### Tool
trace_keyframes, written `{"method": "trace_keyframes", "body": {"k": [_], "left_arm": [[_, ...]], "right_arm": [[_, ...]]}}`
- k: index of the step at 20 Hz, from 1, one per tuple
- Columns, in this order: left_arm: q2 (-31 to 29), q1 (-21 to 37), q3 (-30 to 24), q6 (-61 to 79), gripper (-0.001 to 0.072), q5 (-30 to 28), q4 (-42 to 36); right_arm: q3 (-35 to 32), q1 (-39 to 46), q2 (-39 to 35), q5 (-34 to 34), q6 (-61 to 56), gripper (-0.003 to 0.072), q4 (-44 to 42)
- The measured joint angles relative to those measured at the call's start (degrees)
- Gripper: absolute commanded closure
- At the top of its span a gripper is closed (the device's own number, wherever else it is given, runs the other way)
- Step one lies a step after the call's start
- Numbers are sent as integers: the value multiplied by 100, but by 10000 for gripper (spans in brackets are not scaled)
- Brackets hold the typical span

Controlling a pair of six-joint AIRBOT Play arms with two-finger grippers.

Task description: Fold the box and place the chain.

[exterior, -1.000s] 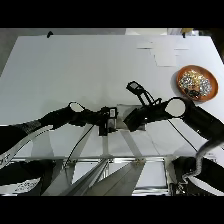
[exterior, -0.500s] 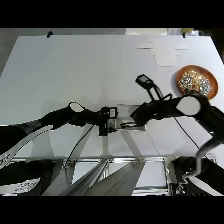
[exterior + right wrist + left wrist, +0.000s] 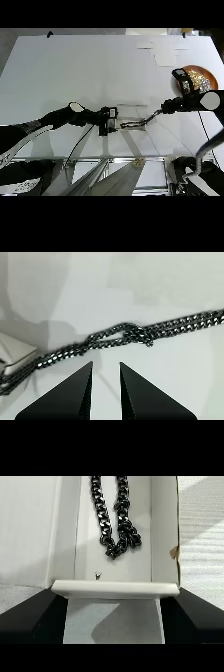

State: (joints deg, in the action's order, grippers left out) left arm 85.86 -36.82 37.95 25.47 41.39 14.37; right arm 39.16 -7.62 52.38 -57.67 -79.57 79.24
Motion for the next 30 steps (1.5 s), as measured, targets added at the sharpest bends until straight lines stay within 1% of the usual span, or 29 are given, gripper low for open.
{"method": "trace_keyframes", "body": {"k": [2,5,10,15,20,24,30], "left_arm": [[0,0,0,0,504,0,2],[0,0,0,0,504,0,0],[0,0,0,0,504,0,0],[0,0,-2,0,504,0,0],[0,0,0,0,504,0,0],[0,0,0,0,504,0,0],[0,0,0,0,504,0,2]], "right_arm": [[-63,61,214,153,-48,483,94],[-111,101,549,323,-105,483,186],[-140,120,999,382,-221,485,245],[-146,120,1126,459,-295,485,260],[-149,-105,1152,555,-28,488,-299],[-149,-299,1174,619,33,487,-470],[-149,-363,1554,627,7,487,-538]]}}
